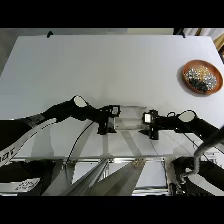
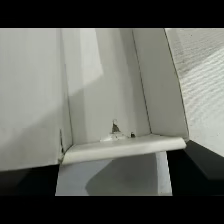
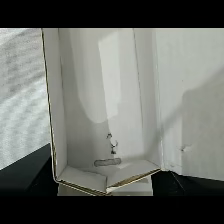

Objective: Fold the box and place the chain.

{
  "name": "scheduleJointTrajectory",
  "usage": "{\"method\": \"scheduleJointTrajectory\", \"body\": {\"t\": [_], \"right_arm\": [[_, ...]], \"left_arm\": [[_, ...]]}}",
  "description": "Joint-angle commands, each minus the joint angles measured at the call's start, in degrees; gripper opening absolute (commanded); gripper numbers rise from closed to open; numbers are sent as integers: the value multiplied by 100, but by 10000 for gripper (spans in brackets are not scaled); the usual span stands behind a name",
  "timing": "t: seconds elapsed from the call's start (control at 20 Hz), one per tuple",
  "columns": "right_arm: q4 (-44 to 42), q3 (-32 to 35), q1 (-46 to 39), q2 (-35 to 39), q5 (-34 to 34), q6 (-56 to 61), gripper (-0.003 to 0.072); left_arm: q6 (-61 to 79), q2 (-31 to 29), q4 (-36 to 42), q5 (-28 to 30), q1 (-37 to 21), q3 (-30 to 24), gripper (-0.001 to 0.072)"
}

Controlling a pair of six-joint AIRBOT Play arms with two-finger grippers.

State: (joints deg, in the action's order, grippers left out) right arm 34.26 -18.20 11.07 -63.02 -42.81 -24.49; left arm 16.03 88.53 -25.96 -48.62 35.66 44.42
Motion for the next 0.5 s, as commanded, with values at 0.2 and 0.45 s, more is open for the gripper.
{"method": "scheduleJointTrajectory", "body": {"t": [0.2,0.45], "right_arm": [[0,0,0,4,0,-2,297],[2,-2,0,4,0,-2,297]], "left_arm": [[-258,57,46,125,17,-2,397],[-258,55,-94,127,103,-2,334]]}}
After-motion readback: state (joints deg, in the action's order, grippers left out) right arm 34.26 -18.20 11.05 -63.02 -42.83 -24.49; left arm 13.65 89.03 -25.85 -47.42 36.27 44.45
